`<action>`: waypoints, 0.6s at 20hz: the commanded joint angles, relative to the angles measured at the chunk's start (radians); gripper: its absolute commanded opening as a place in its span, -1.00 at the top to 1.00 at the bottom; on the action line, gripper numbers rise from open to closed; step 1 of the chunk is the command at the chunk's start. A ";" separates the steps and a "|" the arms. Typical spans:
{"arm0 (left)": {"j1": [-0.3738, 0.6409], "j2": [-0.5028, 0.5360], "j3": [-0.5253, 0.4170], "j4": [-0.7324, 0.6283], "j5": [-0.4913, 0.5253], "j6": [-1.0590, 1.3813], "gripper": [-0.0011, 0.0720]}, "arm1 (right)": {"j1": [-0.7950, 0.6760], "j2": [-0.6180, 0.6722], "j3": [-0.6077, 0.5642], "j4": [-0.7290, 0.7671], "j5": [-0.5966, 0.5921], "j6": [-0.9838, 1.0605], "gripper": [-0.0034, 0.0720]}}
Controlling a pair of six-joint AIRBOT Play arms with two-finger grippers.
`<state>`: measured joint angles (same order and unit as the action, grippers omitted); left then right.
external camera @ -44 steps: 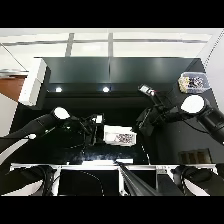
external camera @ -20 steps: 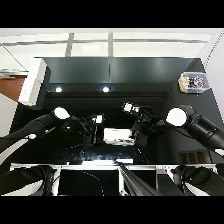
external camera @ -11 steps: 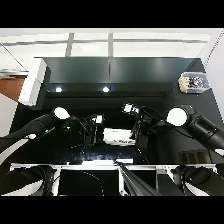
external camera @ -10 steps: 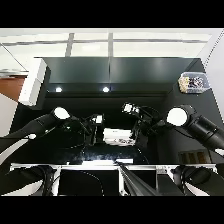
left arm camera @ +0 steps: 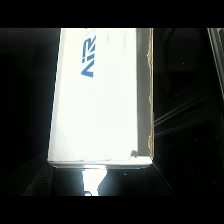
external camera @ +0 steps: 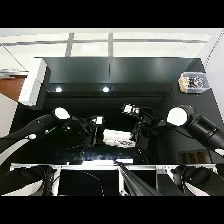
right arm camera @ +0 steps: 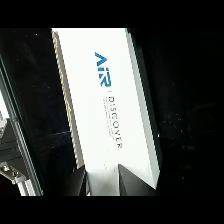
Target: Fold the box and place the chain.
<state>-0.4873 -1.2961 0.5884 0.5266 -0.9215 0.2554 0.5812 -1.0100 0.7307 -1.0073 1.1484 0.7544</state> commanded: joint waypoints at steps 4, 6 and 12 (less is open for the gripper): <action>0.000 -0.001 0.000 0.000 0.006 -0.001 -0.04 | 0.001 0.001 -0.001 -0.023 0.018 0.001 0.35; 0.000 -0.001 0.000 -0.001 0.006 -0.001 -0.04 | 0.001 0.001 -0.001 -0.023 0.018 0.001 0.35; 0.000 -0.001 0.000 -0.003 0.011 -0.006 -0.05 | 0.001 0.001 -0.001 -0.052 -0.003 0.001 0.07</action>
<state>-0.4873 -1.2968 0.5884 0.5259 -0.9146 0.2516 0.5812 -1.0100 0.7296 -1.0424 1.1629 0.7551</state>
